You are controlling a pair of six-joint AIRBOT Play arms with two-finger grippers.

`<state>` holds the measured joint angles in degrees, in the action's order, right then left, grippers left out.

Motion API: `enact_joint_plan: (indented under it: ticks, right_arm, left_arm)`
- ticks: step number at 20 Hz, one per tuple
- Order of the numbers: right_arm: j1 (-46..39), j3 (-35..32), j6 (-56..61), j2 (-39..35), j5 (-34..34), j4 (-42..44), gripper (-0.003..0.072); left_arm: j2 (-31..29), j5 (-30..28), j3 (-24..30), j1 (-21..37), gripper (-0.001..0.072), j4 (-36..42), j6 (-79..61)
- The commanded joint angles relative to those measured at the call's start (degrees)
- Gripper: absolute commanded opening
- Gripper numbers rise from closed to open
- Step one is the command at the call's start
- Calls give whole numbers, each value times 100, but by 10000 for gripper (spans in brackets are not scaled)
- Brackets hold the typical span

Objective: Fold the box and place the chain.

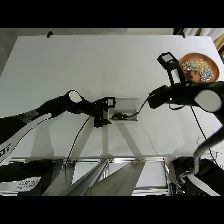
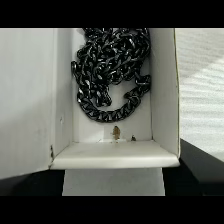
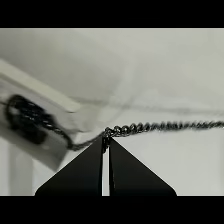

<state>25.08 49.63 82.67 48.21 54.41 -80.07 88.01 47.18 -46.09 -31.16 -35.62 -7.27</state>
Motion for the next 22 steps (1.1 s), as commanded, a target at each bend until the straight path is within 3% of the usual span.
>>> enact_joint_plan:
  ticks: [1, 9, 15, 22]
  right_arm:
    - [568, 7, 31, -863, -310, 369, 17]
    - [1657, 7, 155, -1069, -1495, 855, 17]
    - [1770, 4, 448, -896, -1141, 699, 17]
    - [1770, -258, 741, 363, -1021, 380, 17]
  left_arm:
    - [-4, 2, 2, 0, 11, -2, 0]
    - [-4, 0, 0, 0, 11, -2, 0]
    - [-4, 0, 0, 0, 11, 0, 0]
    - [-4, 0, 0, 0, 11, -2, 0]
